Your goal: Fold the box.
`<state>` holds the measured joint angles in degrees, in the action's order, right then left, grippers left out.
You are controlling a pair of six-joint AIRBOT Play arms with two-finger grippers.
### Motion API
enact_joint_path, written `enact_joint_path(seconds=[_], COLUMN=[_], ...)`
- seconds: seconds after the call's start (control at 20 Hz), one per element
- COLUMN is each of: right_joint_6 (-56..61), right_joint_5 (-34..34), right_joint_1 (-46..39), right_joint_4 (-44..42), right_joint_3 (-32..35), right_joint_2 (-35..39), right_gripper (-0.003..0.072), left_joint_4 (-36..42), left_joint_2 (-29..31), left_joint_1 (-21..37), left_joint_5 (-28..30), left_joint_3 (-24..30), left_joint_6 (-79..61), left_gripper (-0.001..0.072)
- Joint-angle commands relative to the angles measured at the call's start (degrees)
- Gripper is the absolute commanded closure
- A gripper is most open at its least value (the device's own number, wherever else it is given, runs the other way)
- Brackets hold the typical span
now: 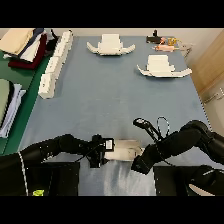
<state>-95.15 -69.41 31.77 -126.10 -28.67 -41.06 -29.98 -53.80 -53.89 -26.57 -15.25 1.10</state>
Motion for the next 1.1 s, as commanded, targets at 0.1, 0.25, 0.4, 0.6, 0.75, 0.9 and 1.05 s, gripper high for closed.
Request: enact_joint_path(seconds=[0.1,0.25,0.4,0.6,0.75,0.9,1.05], right_joint_6=[12.9,17.1,16.6,16.1,15.2,15.5,15.4], right_joint_5=[3.1,7.2,13.1,25.7,33.3,35.2,34.9], right_joint_1=[0.0,0.0,0.1,0.1,0.0,0.0,0.0], right_joint_4=[-2.3,-2.3,-2.7,-2.3,1.0,6.6,7.2], right_joint_3=[-0.1,-0.1,-0.1,-0.1,-0.1,-0.1,-0.1], right_joint_2=[-0.1,-0.3,-1.7,-2.6,-2.6,-4.6,-10.7], right_gripper=[-0.003,0.0018,0.0564,0.0565,0.0565,0.0565,0.0566], left_joint_4=[0.0,0.0,0.0,0.0,0.0,0.0,0.0], left_joint_2=[0.0,0.0,0.0,0.0,0.0,0.0,0.0], left_joint_1=[0.0,0.0,0.0,0.0,0.0,0.0,0.0], left_joint_5=[0.0,0.0,0.0,0.0,0.0,0.0,0.0], left_joint_3=[-0.1,0.0,0.0,0.0,0.0,0.0,0.0], left_joint_6=[0.0,0.0,0.0,0.0,0.0,0.0,0.0], left_gripper=[0.0178,0.0178,0.0178,0.0178,0.0178,0.0178,0.0178])
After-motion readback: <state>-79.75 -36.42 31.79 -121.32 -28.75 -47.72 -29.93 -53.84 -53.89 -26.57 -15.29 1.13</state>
